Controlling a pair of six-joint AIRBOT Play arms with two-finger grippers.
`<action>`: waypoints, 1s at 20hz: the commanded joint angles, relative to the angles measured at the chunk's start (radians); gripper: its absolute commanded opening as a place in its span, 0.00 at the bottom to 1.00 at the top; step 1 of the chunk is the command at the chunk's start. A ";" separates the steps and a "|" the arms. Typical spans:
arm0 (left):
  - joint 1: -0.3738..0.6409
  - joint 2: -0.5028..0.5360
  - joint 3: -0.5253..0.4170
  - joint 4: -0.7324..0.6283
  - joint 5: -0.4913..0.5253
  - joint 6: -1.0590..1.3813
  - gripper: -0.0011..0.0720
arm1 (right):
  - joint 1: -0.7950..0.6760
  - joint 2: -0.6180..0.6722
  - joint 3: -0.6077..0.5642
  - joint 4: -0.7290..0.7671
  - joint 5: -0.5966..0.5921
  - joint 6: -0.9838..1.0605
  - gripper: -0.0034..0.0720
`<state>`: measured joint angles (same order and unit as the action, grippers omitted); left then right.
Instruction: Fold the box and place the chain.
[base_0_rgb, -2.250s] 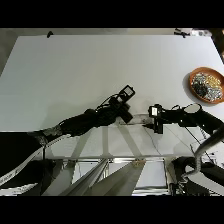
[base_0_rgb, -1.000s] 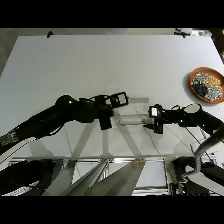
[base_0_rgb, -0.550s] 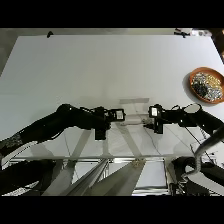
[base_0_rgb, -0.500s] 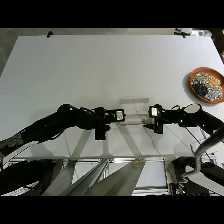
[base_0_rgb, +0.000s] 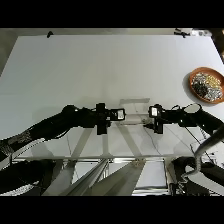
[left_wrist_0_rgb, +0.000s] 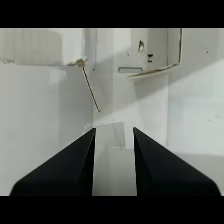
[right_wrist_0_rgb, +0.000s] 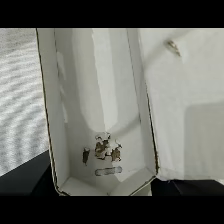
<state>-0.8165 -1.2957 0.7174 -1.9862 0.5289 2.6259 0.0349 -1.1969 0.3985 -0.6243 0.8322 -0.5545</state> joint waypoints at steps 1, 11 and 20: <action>0.000 -0.004 -0.001 0.005 -0.043 0.003 0.39 | -0.001 0.000 0.001 0.000 0.001 0.000 0.62; -0.037 -0.008 0.000 -0.051 -0.056 0.068 0.11 | -0.001 0.000 0.001 0.000 0.001 0.000 0.62; -0.066 -0.036 0.000 -0.060 -0.098 0.067 0.11 | -0.001 0.000 0.000 0.000 0.001 0.000 0.62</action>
